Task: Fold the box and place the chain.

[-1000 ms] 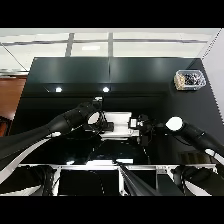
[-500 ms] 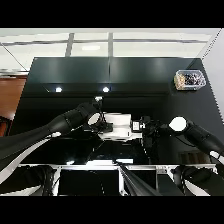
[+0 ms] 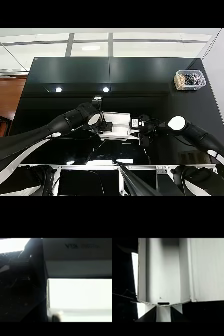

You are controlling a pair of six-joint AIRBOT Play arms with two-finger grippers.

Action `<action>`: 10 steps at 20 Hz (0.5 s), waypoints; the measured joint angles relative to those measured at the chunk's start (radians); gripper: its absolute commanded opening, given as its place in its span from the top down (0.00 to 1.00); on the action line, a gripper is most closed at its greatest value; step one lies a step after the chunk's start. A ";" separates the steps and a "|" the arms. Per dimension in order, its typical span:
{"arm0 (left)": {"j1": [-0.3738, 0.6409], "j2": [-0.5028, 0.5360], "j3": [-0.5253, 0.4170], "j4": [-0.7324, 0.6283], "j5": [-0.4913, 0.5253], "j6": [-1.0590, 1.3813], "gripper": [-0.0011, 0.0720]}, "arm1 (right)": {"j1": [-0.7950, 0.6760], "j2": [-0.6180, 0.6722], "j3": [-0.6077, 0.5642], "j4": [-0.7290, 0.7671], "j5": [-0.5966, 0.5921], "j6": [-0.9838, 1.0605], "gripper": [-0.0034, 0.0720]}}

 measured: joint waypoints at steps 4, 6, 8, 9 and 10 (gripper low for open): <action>0.000 0.000 0.000 0.000 -0.004 0.002 0.95 | 0.053 -0.034 0.000 0.085 -0.050 -0.003 0.70; 0.000 0.000 0.000 -0.001 -0.004 0.002 0.95 | 0.074 -0.048 0.000 0.131 -0.084 -0.003 0.70; 0.000 0.000 0.000 -0.002 -0.004 0.002 0.95 | 0.087 -0.055 0.000 0.159 -0.101 -0.002 0.70; 0.000 0.000 0.000 -0.002 -0.004 0.002 0.95 | 0.090 -0.058 0.000 0.167 -0.107 0.002 0.70; 0.000 0.000 0.000 -0.006 -0.004 0.002 0.95 | 0.093 -0.060 0.000 0.174 -0.110 0.010 0.62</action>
